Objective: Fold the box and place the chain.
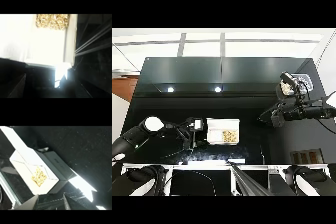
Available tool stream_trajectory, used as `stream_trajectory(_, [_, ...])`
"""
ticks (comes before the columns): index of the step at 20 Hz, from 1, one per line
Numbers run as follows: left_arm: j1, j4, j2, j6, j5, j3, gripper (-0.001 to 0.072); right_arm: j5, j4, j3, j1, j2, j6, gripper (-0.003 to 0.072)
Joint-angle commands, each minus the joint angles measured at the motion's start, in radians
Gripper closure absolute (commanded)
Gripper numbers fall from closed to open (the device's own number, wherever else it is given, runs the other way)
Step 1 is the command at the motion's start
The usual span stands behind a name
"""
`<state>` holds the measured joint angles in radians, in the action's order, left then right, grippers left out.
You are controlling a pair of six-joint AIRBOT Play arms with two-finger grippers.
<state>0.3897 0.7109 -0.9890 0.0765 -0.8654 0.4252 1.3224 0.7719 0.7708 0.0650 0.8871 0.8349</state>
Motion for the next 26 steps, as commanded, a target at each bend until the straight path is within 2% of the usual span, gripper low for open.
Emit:
stream_trajectory(1, [0.010, -0.079, -0.035, 0.011, 0.021, -0.001, -0.0001, 0.000, 0.000, 0.001, 0.000, 0.000, 0.016, 0.0321])
stream_trajectory(9, [0.010, -0.116, -0.061, 0.116, 0.043, -0.001, 0.0014, 0.000, -0.001, 0.001, 0.000, 0.000, 0.019, 0.0321])
stream_trajectory(12, [0.010, -0.172, -0.077, 0.188, 0.044, -0.001, 0.0014, 0.000, 0.000, 0.001, 0.000, 0.000, 0.021, 0.0321])
stream_trajectory(18, [0.010, -0.164, -0.092, 0.196, 0.046, -0.002, 0.0018, -0.003, -0.001, 0.001, 0.000, 0.000, 0.022, 0.0320])
stream_trajectory(19, [0.010, -0.155, -0.092, 0.212, 0.045, -0.002, 0.0036, -0.014, -0.001, 0.000, 0.000, 0.000, 0.022, 0.0320])
stream_trajectory(20, [0.010, -0.147, -0.092, 0.212, 0.045, -0.003, 0.0098, -0.039, -0.003, 0.000, 0.003, 0.000, 0.023, 0.0320])
stream_trajectory(21, [0.010, -0.145, -0.092, 0.212, 0.046, -0.003, 0.0138, -0.086, -0.003, -0.002, 0.015, 0.001, 0.037, 0.0300])
stream_trajectory(22, [0.010, -0.145, -0.092, 0.212, 0.046, -0.003, 0.0151, -0.159, 0.005, -0.003, 0.043, 0.003, 0.094, 0.0104])
stream_trajectory(23, [0.010, -0.146, -0.092, 0.212, 0.048, -0.003, 0.0151, -0.229, 0.016, -0.002, 0.080, 0.008, 0.134, -0.0021])
stream_trajectory(25, [0.010, -0.146, -0.092, 0.212, 0.050, -0.003, 0.0223, -0.356, 0.026, -0.002, 0.163, 0.031, 0.134, -0.0023])
stream_trajectory(26, [0.010, -0.146, -0.092, 0.211, 0.050, -0.003, 0.0222, -0.409, 0.026, -0.002, 0.200, 0.053, 0.138, -0.0023])
